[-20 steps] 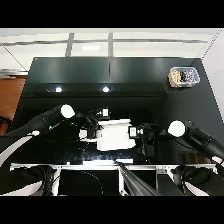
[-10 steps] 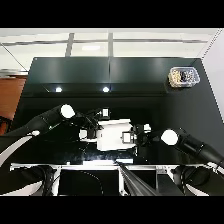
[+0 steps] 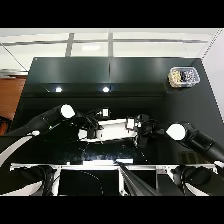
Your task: Fold the box and place the chain.
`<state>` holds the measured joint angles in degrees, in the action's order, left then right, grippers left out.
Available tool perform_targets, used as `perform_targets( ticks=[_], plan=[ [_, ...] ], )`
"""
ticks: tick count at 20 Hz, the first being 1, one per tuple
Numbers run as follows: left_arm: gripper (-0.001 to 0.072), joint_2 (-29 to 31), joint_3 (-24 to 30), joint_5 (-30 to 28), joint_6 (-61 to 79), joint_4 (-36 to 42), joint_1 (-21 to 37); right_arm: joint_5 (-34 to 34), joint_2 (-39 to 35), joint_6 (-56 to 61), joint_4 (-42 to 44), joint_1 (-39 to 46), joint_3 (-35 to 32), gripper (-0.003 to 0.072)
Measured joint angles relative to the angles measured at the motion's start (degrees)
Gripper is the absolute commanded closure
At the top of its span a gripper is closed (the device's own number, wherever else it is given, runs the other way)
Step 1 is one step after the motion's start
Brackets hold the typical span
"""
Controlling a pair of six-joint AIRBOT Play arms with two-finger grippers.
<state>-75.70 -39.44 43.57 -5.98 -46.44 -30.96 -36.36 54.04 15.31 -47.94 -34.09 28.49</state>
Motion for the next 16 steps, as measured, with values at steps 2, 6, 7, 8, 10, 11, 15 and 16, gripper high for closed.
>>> perform_targets(
  ticks=[2,6,7,8,10,11,15,16],
  plan=[
    [0.0678,0.0,0.0,0.0,0.0,0.0,0.0,-0.24,-0.17,0.13,0.09,0.94,0.35,-0.002],
    [0.0678,0.0,0.02,0.0,0.0,0.0,0.0,0.63,-0.15,-0.35,1.2,2.89,0.59,-0.002],
    [0.0677,0.0,0.02,0.0,0.0,0.0,0.0,0.52,0.04,-1.27,2.16,3.17,0.63,-0.002],
    [0.0678,0.0,0.02,0.0,0.0,0.0,0.0,0.28,0.44,-2.43,3.48,3.39,0.63,-0.002],
    [0.0678,0.0,0.02,0.0,0.0,0.0,0.0,0.11,1.51,-5.2,5.88,3.63,0.63,-0.002],
    [0.0678,0.0,0.02,0.0,0.0,0.0,0.0,0.11,2.14,-6.73,7.26,3.8,0.63,-0.002],
    [0.0677,0.0,0.02,0.0,0.02,0.0,0.0,-0.98,5.05,-13.05,13.35,4.46,0.63,-0.002],
    [0.0678,0.0,0.02,0.0,0.02,0.0,0.0,-1.44,5.7,-14.01,14.14,4.52,0.63,-0.002]
  ],
)
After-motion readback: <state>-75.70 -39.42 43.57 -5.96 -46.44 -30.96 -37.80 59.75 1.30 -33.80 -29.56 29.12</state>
